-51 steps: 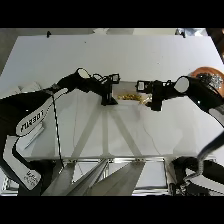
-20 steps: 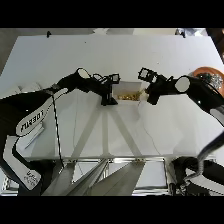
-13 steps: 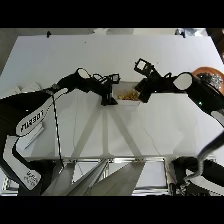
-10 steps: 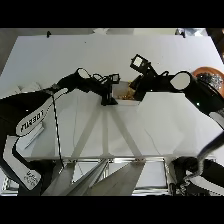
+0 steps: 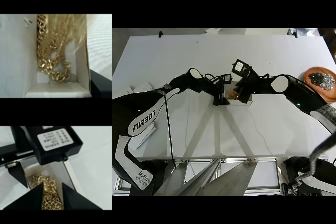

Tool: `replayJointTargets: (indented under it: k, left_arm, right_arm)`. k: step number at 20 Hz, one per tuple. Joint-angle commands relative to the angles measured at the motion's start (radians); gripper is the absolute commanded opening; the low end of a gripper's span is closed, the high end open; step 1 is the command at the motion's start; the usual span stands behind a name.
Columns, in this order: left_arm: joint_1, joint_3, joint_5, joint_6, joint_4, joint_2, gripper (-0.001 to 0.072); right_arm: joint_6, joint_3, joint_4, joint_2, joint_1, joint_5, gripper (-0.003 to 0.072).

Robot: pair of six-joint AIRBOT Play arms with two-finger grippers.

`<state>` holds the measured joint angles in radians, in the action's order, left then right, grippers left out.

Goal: Fold the box and place the chain.

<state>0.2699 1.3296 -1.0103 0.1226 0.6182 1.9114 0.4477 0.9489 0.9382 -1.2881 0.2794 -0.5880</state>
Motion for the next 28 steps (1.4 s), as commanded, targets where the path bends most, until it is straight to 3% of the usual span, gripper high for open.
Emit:
replayJointTargets:
  k: [1, 8, 13, 17, 20, 23, 28]
  left_arm:
    - [0.0, 0.001, 0.0, 0.0, 0.0, 0.0, 0.0419]
    - [0.0, 0.001, 0.0, 0.0, 0.0, 0.0, 0.0419]
    - [0.0, 0.001, 0.0, 0.0, 0.0, 0.0, 0.0419]
    - [0.0, 0.001, 0.0, 0.0, 0.0, 0.0, 0.0419]
    - [0.0, 0.001, 0.0, 0.0, 0.0, 0.0, 0.0419]
    - [0.0, 0.001, 0.0, 0.0, 0.0, 0.0, 0.0419]
    - [0.0, 0.001, 0.0, 0.0, 0.0, 0.0, 0.0419]
  right_arm:
    - [0.054, 0.001, 0.028, 0.013, 0.003, -0.001, 0.0281]
    - [0.233, 0.001, 0.086, 0.145, -0.057, -0.05, 0.0277]
    - [0.278, 0.001, 0.054, 0.14, -0.17, -0.044, 0.0278]
    - [0.344, 0.047, -0.078, 0.052, -0.268, -0.044, 0.0278]
    - [0.369, 0.162, -0.198, -0.091, -0.312, -0.158, 0.0279]
    - [0.36, 0.28, -0.219, -0.219, -0.311, -0.36, 0.0296]
    - [0.29, 0.328, -0.209, -0.299, -0.308, -0.639, 0.0299]
